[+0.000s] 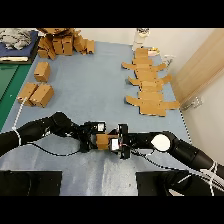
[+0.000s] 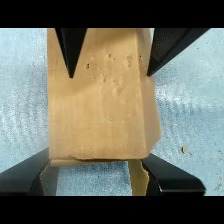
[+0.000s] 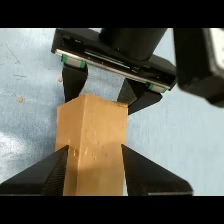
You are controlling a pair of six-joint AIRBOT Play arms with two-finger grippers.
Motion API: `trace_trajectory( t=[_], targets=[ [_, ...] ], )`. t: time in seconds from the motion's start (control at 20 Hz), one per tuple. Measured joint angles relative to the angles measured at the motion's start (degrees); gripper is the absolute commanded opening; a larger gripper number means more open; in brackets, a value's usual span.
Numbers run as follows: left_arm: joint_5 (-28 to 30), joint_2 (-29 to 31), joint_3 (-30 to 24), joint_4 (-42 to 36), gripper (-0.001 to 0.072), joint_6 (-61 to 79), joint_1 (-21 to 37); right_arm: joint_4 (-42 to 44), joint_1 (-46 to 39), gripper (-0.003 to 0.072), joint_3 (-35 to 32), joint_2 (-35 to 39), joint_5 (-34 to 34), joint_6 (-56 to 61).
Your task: Fold the box.
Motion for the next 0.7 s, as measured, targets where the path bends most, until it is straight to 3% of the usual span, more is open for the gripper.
trace_trajectory(
  t=[0.35, 0.4, 0.5, 0.6, 0.7],
  targets=[
    [0.0, 0.0, 0.0, -0.1, 0.0522, 0.0, 0.0, -2.8, 0.7, 0.0491, -0.2, -2.1, -0.6, 3.5],
    [0.0, 0.0, 0.0, -0.1, 0.0523, 0.0, 0.0, -2.8, 0.7, 0.0407, -0.2, -2.3, -1.0, 3.6],
    [0.1, 0.0, 0.0, -0.1, 0.0523, -0.1, 0.0, -3.0, 0.8, 0.0398, -0.2, -2.6, -1.7, 3.8],
    [0.2, 0.0, 0.0, -0.1, 0.0522, -0.1, 0.0, -3.0, 0.9, 0.0297, -0.2, -2.7, -2.1, 4.0],
    [0.3, 0.0, 0.0, -0.1, 0.0523, -0.1, 0.0, -3.1, 0.9, 0.0297, -0.2, -2.7, -2.4, 4.0]
  ],
)
